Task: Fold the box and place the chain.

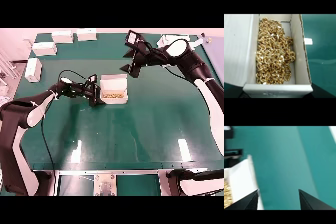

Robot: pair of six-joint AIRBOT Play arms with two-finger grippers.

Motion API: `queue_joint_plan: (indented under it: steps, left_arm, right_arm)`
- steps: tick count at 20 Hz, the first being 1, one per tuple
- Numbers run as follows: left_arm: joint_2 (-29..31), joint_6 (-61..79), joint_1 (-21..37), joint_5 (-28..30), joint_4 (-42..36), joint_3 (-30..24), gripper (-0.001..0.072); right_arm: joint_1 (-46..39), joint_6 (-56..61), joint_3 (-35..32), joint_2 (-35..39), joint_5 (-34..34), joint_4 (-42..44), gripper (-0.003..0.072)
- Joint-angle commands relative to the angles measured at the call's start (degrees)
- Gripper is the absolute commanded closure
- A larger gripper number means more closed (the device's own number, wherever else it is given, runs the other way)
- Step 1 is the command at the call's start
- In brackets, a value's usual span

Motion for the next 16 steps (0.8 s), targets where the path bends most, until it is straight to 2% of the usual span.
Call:
queue_joint_plan:
  steps: [1,2,4,5,7,10,11,16]
  left_arm:
    - [0.04,0.00,0.07,0.02,0.00,0.07,0.0263]
    - [0.04,0.00,0.07,0.00,0.00,0.07,0.0262]
    - [0.04,0.00,0.07,0.00,0.00,0.07,0.0263]
    - [0.04,0.00,0.07,0.00,0.00,0.04,0.0263]
    - [0.04,0.00,0.07,0.00,0.00,0.07,0.0262]
    - [0.04,0.00,0.07,0.00,-0.02,0.04,0.0263]
    - [0.04,0.00,0.07,0.00,0.00,0.04,0.0262]
    - [0.04,0.00,0.07,0.00,0.00,0.07,0.0263]
  right_arm:
    - [-0.96,-2.93,0.09,-2.58,-12.02,2.21,0.0102]
    - [-0.96,-4.31,0.15,-3.76,-13.66,2.34,0.0105]
    - [-0.72,-6.29,0.20,-6.14,-14.12,3.85,0.0274]
    - [-0.55,-6.29,0.22,-6.97,-14.10,3.87,0.0274]
    - [-0.35,-7.85,0.24,-8.17,-14.10,3.93,0.0393]
    - [0.02,-8.87,0.24,-9.01,-13.38,3.89,0.0449]
    - [0.02,-8.85,0.24,-9.03,-11.63,3.89,0.0468]
    - [-0.02,-8.87,0.28,-8.98,1.27,3.56,0.0469]
